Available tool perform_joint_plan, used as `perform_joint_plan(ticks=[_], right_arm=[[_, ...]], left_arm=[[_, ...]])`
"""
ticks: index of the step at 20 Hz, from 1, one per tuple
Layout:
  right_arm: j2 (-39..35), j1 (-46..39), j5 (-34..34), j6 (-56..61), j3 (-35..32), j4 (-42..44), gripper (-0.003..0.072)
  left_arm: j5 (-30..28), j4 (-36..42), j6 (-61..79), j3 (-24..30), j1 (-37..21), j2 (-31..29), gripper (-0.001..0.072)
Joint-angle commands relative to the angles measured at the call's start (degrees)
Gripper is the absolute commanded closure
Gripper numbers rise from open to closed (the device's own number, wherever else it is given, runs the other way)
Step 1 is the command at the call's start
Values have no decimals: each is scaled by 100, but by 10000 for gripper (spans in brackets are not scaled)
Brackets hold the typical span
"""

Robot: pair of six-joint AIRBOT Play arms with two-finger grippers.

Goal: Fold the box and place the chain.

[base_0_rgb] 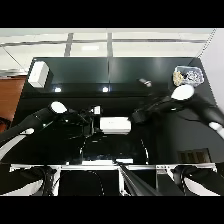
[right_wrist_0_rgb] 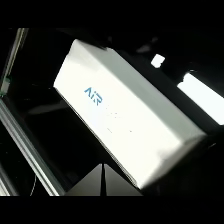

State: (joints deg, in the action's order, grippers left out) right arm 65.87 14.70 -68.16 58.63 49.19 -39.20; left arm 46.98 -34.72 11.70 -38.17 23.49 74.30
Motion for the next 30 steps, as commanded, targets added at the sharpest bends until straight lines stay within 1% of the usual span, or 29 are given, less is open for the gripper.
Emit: perform_joint_plan(ticks=[1,2,4,5,7,9,12,13,15,16,18,22,25,30], right_arm=[[-887,-907,-1200,544,11,-1285,673],[-1071,-1086,-1366,693,-4,-1628,673],[-1325,-1351,-1423,866,-44,-1943,673],[-1349,-1434,-1403,876,-44,-1917,673],[-1344,-1445,-1174,1014,-59,-1836,673],[-1344,-1440,-935,1021,-59,-1679,673],[-1344,-1432,-813,1021,-59,-1631,673],[-1344,-1432,-837,1019,-59,-1633,673],[-1344,-1432,-896,1019,-59,-1633,673],[-1344,-1432,-916,1016,-59,-1635,673],[-1344,-1432,-914,1016,-59,-1635,673],[-1344,-1432,-914,1016,-59,-1635,673],[-1344,-1432,-914,1016,-59,-1635,673],[-1344,-1432,-914,1016,-59,-1635,673]], left_arm=[[256,-748,-977,-142,-70,-422,-3],[391,-883,-1423,-234,-94,-619,-3],[647,-767,-1954,-437,-83,-896,-2],[662,-538,-2070,-562,0,-938,-3],[461,-107,-2118,-822,273,-804,-2],[219,28,-2120,-1158,608,-407,-1],[4,28,-2120,-1648,905,520,0],[107,26,-2122,-1759,935,772,0],[535,26,-2280,-1923,942,1108,-1],[708,24,-2291,-1954,942,1187,-1],[782,-57,-2288,-1956,944,1191,-1],[1147,-85,-2291,-1963,944,1187,0],[1163,-114,-2291,-1963,944,1187,0],[1200,-411,-2400,-1963,946,1187,0]])
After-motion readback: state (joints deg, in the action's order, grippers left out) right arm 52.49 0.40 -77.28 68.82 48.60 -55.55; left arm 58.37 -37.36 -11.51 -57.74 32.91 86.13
